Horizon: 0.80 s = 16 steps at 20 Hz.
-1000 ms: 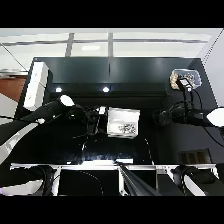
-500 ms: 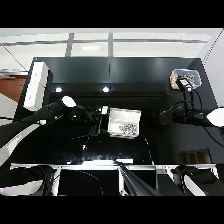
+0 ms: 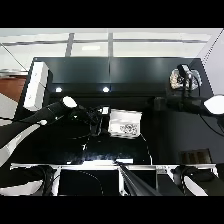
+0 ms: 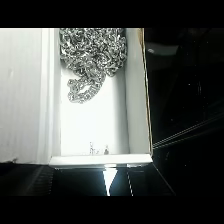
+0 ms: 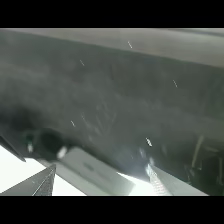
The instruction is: Fold the box and place the chain.
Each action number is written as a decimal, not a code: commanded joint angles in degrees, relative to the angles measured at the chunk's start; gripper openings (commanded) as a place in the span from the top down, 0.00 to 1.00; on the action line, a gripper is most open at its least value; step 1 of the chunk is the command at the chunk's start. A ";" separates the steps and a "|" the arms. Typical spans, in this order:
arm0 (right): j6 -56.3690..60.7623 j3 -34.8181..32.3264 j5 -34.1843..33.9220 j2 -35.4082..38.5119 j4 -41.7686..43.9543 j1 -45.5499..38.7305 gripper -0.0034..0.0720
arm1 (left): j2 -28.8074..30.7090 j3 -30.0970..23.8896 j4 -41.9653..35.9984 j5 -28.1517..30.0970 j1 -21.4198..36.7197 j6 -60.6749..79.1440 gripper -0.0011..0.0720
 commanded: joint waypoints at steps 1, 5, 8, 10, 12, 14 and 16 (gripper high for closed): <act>-1.14 5.14 -0.92 -6.86 2.54 1.42 0.00 | -0.04 0.00 0.17 0.11 -0.02 -0.11 0.30; -2.99 5.14 3.08 -10.40 2.49 2.47 0.01 | -0.04 0.00 0.17 0.11 -0.02 -0.09 0.30; -10.51 5.14 3.96 -10.69 2.73 4.96 0.01 | -0.04 0.00 0.17 0.11 -0.02 -0.11 0.30; -14.73 5.14 5.62 -10.69 2.73 6.19 0.01 | -0.04 0.00 0.17 0.11 -0.02 -0.09 0.30; -14.47 5.14 8.11 -10.69 2.64 7.89 0.01 | -0.04 0.00 0.17 0.11 -0.02 -0.11 0.30; -14.47 5.14 10.32 -10.69 -0.52 9.75 0.01 | -0.04 0.00 0.17 0.09 -0.02 -0.09 0.30; -14.64 5.14 13.25 -10.69 -3.93 10.56 0.01 | -0.04 0.00 0.17 0.11 -0.02 -0.09 0.30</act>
